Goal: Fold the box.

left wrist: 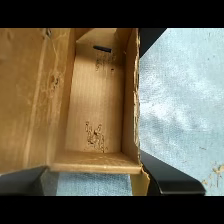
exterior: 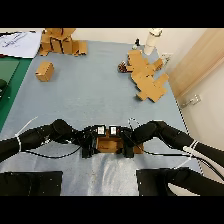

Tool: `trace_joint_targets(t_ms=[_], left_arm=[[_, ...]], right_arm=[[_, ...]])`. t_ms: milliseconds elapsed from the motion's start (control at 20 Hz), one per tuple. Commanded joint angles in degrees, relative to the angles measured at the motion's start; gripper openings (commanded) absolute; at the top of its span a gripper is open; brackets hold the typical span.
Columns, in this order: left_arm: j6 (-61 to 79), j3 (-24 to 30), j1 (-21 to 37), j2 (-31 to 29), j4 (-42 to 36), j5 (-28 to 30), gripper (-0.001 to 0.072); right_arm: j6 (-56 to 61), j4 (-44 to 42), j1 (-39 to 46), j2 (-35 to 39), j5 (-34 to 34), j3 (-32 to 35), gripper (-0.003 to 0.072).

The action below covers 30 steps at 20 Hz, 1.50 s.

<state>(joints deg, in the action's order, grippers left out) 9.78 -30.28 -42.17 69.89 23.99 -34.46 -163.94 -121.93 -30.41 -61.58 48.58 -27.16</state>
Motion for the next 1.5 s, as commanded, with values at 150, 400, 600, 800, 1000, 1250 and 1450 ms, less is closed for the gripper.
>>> trace_joint_targets(t_ms=[150,400,600,800,1000,1250,1450], left_arm=[[0.0,0.0,0.0,0.0,0.0,0.0,0.0367],[0.0,0.0,0.0,0.0,0.0,0.0,0.0367],[0.0,0.0,0.0,0.0,0.0,0.0,0.0367],[0.0,0.0,0.0,0.0,0.0,0.0,0.0367],[0.0,0.0,0.0,0.0,0.0,0.0,0.0367],[0.0,0.0,0.0,0.0,0.0,0.0,0.0367],[0.0,0.0,0.0,0.0,0.0,0.0,0.0367]], right_arm=[[0.0,-1.9,0.0,0.0,5.0,0.0,0.0339],[3.0,-1.1,0.1,1.3,5.9,-0.1,0.0718],[10.8,5.1,0.1,6.1,6.2,-0.2,0.0718],[16.1,11.3,0.1,14.4,6.8,-0.2,0.0717],[17.9,13.8,0.1,22.1,7.1,-0.1,0.0717],[38.7,10.7,0.1,27.0,6.2,-0.1,0.0715],[60.5,4.0,0.1,27.3,6.1,-0.1,0.0636]])
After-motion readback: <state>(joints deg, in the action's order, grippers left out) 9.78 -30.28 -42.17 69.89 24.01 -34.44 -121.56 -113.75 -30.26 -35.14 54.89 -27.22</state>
